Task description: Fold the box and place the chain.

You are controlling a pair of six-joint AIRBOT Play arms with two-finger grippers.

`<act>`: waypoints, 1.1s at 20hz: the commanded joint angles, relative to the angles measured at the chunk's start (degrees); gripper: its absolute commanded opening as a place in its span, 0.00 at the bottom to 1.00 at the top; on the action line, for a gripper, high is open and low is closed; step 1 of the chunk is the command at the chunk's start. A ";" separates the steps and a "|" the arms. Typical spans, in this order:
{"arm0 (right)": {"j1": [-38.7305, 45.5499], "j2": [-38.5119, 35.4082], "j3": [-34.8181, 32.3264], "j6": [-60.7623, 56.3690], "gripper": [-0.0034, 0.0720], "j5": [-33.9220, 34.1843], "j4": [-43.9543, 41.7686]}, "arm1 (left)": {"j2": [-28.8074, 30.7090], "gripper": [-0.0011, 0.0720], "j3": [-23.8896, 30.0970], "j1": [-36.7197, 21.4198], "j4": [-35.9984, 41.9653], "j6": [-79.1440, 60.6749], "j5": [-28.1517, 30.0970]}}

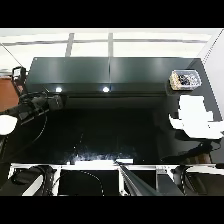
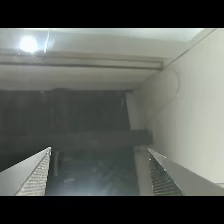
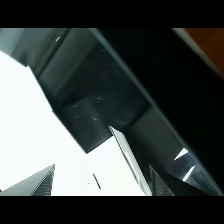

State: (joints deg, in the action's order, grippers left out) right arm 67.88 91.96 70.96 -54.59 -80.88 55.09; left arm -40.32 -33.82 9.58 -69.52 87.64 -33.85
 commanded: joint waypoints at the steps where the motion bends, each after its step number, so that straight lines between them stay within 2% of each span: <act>1: -1.90 6.03 3.80 6.47 0.97 -4.57 1.62 | -5.07 0.97 -4.37 0.00 1.09 -0.15 -0.90; 3: -2.71 7.74 4.35 6.91 0.97 -5.97 -1.70 | -5.66 0.97 -5.49 0.00 1.03 -0.15 -0.85; 6: -3.91 9.64 4.33 5.60 0.97 -10.43 2.25 | -5.70 0.97 -5.57 0.00 1.03 -0.15 -1.18; 7: -3.96 9.86 4.33 5.09 0.94 -10.40 3.04 | -5.70 0.97 -5.57 0.00 1.03 -0.15 -1.18; 8: -3.96 9.86 4.33 5.09 0.74 -10.40 2.99 | -5.70 0.97 -5.57 0.00 1.05 -0.15 -1.18; 9: -3.96 9.86 4.33 5.09 0.67 -10.45 2.99 | -5.73 0.97 -5.57 0.00 1.16 -0.15 -1.22; 11: -3.96 9.86 4.33 5.11 0.66 -10.69 1.81 | -5.73 0.97 -5.57 0.00 1.22 -0.13 -1.33; 12: -3.98 9.86 4.33 5.40 0.51 -11.10 0.68 | -5.75 0.97 -5.57 0.00 1.22 -0.13 -1.31; 13: -3.98 9.86 4.33 6.93 0.22 -11.93 -1.11 | -5.75 0.97 -5.57 0.00 1.22 -0.13 -1.31; 14: -4.00 9.81 4.33 9.31 0.11 -12.96 -2.71 | -5.75 0.97 -5.57 0.00 1.22 -0.15 -1.31; 17: -4.87 7.28 2.51 12.22 0.10 -13.27 -6.12 | -5.75 0.97 -5.57 0.00 1.20 -0.15 -1.33; 22: -9.44 -1.70 -3.91 13.14 0.10 -9.53 -9.27 | -5.75 0.97 -5.57 0.00 1.14 -0.22 -1.31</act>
State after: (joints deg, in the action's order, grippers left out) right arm 60.77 94.65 70.26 -42.54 -92.29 48.27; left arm -46.04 -39.35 9.58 -68.31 87.48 -35.16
